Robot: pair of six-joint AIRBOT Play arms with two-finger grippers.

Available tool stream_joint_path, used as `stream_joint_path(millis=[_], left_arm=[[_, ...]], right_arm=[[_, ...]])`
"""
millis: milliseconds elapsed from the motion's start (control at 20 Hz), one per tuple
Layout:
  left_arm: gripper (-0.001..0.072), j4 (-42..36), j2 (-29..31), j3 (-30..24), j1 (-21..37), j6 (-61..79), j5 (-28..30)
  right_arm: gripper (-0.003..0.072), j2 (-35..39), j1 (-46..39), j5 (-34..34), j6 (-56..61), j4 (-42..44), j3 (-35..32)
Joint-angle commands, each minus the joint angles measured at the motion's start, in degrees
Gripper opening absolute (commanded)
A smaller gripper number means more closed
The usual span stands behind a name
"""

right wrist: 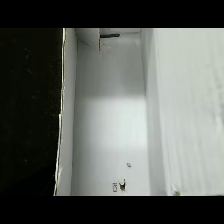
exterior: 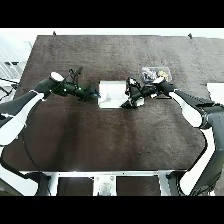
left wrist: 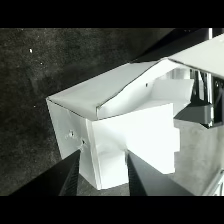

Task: Fold the box and place the chain.

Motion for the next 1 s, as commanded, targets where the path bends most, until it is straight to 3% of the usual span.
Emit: stream_joint_path(millis=[0, 250, 800, 950], left_arm=[[0.0354, 9.2, 0.6, 2.4, -2.4, -7.7, 1.6], [0.0353, 16.7, 0.6, 5.9, -6.2, -15.3, 2.9], [0.0353, 25.6, 0.6, 6.5, -10.7, -26.0, 6.1], [0.0353, 32.3, 0.6, 7.8, -12.5, -30.3, 6.4]], right_arm=[[0.0457, 0.0, 0.0, 0.0, 0.0, 0.0, 0.0], [0.0457, 0.0, 0.0, 0.0, 0.0, 0.0, 0.0], [0.0457, 0.0, 0.0, 0.0, 0.0, 0.0, 0.0], [0.0457, 0.0, 0.0, 0.0, 0.0, 0.0, 0.0]])
